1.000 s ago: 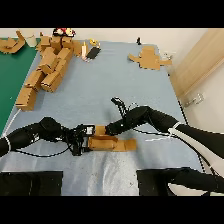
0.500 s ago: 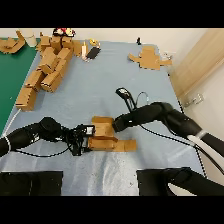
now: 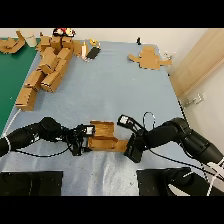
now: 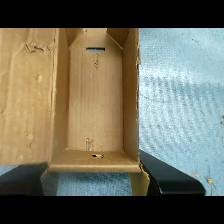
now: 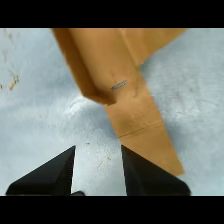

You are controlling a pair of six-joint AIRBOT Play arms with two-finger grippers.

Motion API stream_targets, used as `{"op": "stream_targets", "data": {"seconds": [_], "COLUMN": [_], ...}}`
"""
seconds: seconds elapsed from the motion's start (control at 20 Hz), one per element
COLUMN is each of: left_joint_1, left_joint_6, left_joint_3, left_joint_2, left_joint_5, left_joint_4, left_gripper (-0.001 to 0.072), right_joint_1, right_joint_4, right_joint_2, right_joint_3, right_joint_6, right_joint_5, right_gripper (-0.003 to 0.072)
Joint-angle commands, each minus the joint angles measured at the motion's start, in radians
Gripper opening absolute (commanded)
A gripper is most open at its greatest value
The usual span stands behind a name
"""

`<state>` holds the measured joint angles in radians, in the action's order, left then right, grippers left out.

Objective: Fold the box.

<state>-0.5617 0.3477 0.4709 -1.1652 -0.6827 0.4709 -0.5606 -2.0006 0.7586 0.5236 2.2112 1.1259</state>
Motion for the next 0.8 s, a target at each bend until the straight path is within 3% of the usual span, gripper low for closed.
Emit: {"op": "stream_targets", "data": {"seconds": [0.0, 0.3, 0.55, 0.6, 0.65, 0.75], "left_joint_1": [0.000, 0.000, 0.000, 0.000, 0.000, 0.000], "left_joint_6": [0.000, 0.000, 0.000, 0.000, 0.000, 0.000], "left_joint_3": [0.001, 0.001, 0.001, 0.001, 0.001, 0.001], "left_joint_2": [0.000, 0.000, 0.000, 0.000, 0.000, 0.000], "left_joint_5": [0.000, 0.000, 0.000, 0.000, 0.000, 0.000], "left_joint_4": [0.000, 0.000, 0.000, 0.000, 0.000, 0.000], "left_gripper": [0.0515, 0.0515, 0.0515, 0.0515, 0.0515, 0.0515], "right_joint_1": [-0.010, -0.010, -0.043, -0.060, -0.077, -0.112], "right_joint_4": [-0.013, -0.037, -0.109, -0.113, -0.113, -0.112], "right_joint_2": [0.012, 0.154, 0.170, 0.170, 0.171, 0.171], "right_joint_3": [-0.045, -0.045, -0.040, -0.040, -0.040, -0.041], "right_joint_6": [0.232, 0.502, 0.539, 0.556, 0.558, 0.558], "right_joint_5": [-0.135, -0.334, -0.344, -0.348, -0.353, -0.365], "right_gripper": [0.0438, 0.0437, 0.0434, 0.0381, 0.0262, 0.0143]}}
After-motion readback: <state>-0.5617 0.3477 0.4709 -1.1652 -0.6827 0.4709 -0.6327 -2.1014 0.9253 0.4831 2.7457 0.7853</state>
